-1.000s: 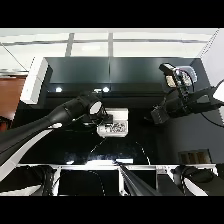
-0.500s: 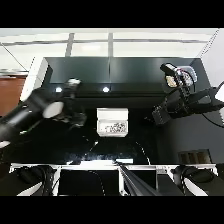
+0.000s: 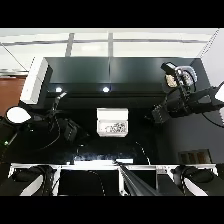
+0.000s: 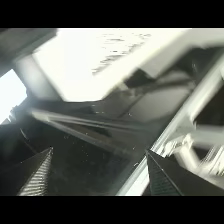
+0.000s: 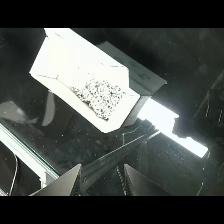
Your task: Fold the box and place the chain.
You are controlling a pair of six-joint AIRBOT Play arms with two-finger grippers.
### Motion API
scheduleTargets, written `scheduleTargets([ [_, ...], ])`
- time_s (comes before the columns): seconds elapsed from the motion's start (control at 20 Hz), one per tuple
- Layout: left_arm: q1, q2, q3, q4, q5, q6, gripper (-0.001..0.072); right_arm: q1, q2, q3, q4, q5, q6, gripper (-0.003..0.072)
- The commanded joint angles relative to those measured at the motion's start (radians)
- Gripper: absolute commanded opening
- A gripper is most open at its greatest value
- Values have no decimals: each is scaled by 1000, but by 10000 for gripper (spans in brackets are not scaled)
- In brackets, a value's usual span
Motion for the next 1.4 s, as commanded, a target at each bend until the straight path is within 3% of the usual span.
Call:
scheduleTargets([
  [0.0,-31,-10,-28,-35,74,452,702,0,1,0,0,-6,15,327],
  [0.2,-121,-54,-28,55,256,777,702,0,1,0,0,-8,22,326],
  [0.3,-141,-119,-25,36,316,802,702,0,1,0,0,-11,29,326],
  [0.5,-145,-299,32,-6,261,802,703,1,1,0,0,-28,52,326],
  [0.65,-146,-366,74,-6,271,802,703,1,1,0,0,-26,56,326],
  [1.0,-189,-396,97,-22,317,803,702,1,1,0,0,-26,56,326],
  [1.1,-188,-401,97,-74,315,803,702,1,1,0,0,-26,55,326],
  [1.35,-189,-408,97,-61,267,840,702,1,1,0,-1,-26,55,326],
])
